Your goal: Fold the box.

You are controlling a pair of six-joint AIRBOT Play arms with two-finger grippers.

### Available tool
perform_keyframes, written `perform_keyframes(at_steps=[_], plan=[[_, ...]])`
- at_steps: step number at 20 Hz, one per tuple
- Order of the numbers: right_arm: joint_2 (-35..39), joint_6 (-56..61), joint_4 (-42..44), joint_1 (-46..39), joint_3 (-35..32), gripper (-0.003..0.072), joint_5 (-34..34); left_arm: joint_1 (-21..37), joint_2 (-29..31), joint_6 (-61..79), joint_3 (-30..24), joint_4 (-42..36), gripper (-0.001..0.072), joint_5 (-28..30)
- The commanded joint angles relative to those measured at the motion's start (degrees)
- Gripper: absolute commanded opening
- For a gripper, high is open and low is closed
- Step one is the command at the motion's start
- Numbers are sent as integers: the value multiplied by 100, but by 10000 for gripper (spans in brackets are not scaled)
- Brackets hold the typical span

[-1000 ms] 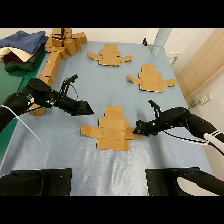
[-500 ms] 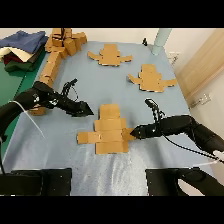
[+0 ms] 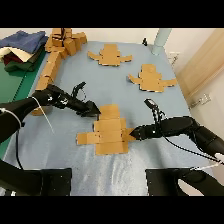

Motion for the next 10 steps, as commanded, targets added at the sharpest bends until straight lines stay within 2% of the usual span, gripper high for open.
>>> perform_keyframes(at_steps=[1, 5, 10], plan=[[7, 0, -4, 7, -4, 2, -125, -260, -361, 103, 243, -352, 476, -61], [7, 0, -4, 7, -4, 2, -129, -369, -461, 802, 522, -350, 475, -610], [7, 0, -7, 7, -4, 3, -146, -234, -461, 1307, 643, -280, 475, -1379]])
